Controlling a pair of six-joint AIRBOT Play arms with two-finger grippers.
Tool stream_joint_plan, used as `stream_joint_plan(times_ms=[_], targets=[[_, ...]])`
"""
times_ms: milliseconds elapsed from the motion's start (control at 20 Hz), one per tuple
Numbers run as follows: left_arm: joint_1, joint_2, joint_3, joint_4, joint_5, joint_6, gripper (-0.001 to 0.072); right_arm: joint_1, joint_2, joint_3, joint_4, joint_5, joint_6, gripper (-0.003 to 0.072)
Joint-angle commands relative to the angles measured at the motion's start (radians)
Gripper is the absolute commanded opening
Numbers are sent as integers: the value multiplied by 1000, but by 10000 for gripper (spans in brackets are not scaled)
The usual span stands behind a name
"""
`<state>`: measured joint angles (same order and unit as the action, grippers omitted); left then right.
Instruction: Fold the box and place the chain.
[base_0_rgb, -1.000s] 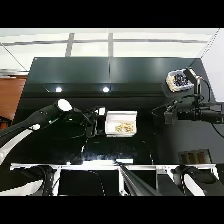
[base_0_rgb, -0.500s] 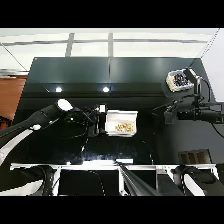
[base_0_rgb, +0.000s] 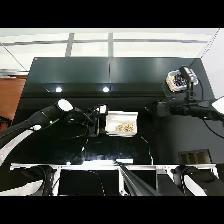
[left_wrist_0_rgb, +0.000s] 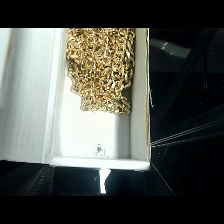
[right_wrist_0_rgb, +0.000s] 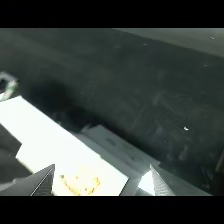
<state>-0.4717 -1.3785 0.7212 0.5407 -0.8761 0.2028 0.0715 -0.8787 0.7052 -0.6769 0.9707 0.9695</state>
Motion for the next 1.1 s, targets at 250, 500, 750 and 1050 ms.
stream_joint_plan(times_ms=[250, 500, 750, 1050], targets=[[0, 0, 0, 1, 4, 4, 454, 228, -319, 72, 18, -190, -105, 720], [0, 0, 0, 1, 4, 4, 454, 253, -298, 108, -1, 10, -603, 720], [0, 0, 0, 1, 3, 4, 454, 262, -270, 109, -69, 84, -636, 720], [-1, 0, 0, 0, -8, 3, 454, 335, -271, 64, -68, 19, -690, 720]])
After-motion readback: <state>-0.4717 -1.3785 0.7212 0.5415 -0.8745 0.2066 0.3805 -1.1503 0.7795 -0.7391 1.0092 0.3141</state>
